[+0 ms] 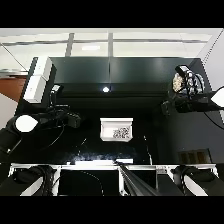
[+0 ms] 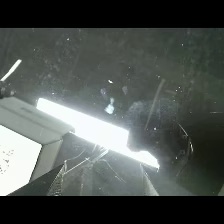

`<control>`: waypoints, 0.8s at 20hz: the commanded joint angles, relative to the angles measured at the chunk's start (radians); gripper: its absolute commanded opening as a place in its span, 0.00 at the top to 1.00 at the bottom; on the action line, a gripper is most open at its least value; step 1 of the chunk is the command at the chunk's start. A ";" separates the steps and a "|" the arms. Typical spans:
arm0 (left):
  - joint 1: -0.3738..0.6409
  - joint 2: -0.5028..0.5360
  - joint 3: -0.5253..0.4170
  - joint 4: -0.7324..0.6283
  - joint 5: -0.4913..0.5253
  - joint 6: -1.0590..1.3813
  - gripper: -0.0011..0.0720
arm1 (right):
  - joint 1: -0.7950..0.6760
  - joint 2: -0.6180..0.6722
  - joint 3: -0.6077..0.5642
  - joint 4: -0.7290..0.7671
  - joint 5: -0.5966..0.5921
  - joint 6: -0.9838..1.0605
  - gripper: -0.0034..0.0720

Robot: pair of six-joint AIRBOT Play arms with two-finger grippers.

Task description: Fold the box and place the chain.

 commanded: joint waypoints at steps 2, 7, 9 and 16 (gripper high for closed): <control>-0.036 -0.058 -0.033 -0.053 0.014 0.499 0.03 | 0.000 0.001 0.000 -0.008 -0.051 0.050 0.22; -0.194 -0.075 -0.033 -0.090 -0.019 0.994 0.15 | 0.000 0.001 0.000 -0.016 -0.083 0.108 0.22; -0.221 -0.075 -0.033 -0.079 -0.022 0.994 0.15 | 0.000 0.001 0.000 -0.048 -0.079 0.142 0.21; -0.232 -0.085 -0.033 -0.111 -0.054 0.855 0.10 | 0.000 0.001 0.000 -0.098 -0.076 0.170 0.22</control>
